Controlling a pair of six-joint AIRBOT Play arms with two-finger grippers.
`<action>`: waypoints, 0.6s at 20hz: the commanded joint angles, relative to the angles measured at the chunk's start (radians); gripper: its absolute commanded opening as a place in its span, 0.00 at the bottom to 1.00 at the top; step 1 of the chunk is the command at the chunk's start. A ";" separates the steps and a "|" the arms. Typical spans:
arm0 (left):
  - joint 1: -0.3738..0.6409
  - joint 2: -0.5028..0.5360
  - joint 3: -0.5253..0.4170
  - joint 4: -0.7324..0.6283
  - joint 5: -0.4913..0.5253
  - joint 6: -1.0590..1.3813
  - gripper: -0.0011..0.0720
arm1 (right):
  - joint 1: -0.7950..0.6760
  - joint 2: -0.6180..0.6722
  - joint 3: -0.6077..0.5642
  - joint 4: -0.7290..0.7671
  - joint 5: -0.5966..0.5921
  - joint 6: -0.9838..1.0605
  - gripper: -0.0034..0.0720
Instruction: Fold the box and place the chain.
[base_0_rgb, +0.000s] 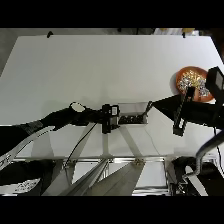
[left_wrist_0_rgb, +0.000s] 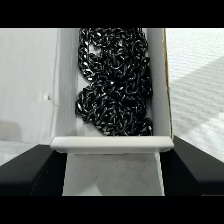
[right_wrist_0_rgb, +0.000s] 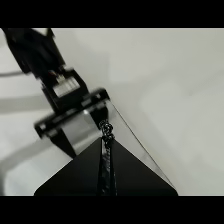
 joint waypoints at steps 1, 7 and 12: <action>-0.001 0.000 0.000 0.000 0.000 0.000 0.44 | 0.027 -0.010 0.000 0.130 -0.045 0.003 0.06; -0.001 0.000 0.000 0.000 0.000 0.000 0.44 | 0.229 -0.147 0.000 0.105 -0.187 0.004 0.06; -0.001 0.000 0.000 0.000 0.000 0.000 0.44 | 0.266 -0.310 0.000 -0.065 -0.215 0.008 0.07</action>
